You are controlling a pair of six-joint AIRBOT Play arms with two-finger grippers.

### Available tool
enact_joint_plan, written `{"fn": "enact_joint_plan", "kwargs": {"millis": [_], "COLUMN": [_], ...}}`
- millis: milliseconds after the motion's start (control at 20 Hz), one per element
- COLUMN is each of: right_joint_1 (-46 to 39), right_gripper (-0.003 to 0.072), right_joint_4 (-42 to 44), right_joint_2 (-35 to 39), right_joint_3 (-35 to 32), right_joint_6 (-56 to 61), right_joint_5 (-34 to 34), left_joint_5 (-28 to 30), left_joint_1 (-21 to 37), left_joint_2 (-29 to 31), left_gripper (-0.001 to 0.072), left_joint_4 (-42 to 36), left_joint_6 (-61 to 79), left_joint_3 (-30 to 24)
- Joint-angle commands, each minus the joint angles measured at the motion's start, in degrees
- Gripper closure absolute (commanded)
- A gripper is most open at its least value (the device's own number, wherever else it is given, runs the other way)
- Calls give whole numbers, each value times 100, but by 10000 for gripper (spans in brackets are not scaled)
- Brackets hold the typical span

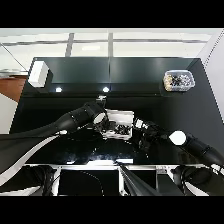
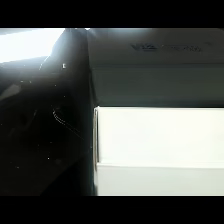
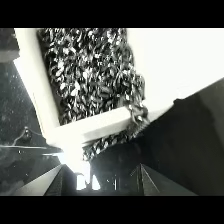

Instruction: Fold the box and place the chain.

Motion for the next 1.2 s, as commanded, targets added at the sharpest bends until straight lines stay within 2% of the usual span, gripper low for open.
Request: {"fn": "enact_joint_plan", "kwargs": {"millis": [0, 200, 250, 300, 550, 600, 700, 750, 800, 1150], "right_joint_1": [208, 245, 245, 245, 245, 245, 245, 243, 243, 15], "right_gripper": [153, 154, 232, 267, 280, 429, 456, 507, 641, 642], "right_joint_4": [168, 192, 190, 190, 188, 188, 188, 186, 181, 142], "right_joint_2": [-44, -129, -164, -201, -227, -227, -227, -227, -225, -52], "right_joint_3": [-4, -4, -4, -4, -4, -4, -4, -4, 0, 120], "right_joint_6": [-2, 0, 0, 0, -2, 0, 0, 0, 0, 109], "right_joint_5": [-358, -461, -457, -461, -457, -433, -420, -413, -382, -232], "left_joint_5": [-52, -52, -50, -52, -50, -50, -52, -52, -52, -68], "left_joint_1": [0, 0, 0, 0, 0, 0, 0, 0, 0, 0], "left_joint_2": [0, 0, 0, 0, 0, 0, 0, 0, 0, 0], "left_gripper": [678, 678, 678, 678, 678, 678, 678, 678, 678, 678], "left_joint_4": [2, 2, 2, 2, 2, 2, 2, 2, 2, 2], "left_joint_6": [0, 0, 0, 0, 0, 0, 0, 0, 0, 0], "left_joint_3": [2, 2, 2, 2, 2, 2, 2, 2, 2, 2]}}
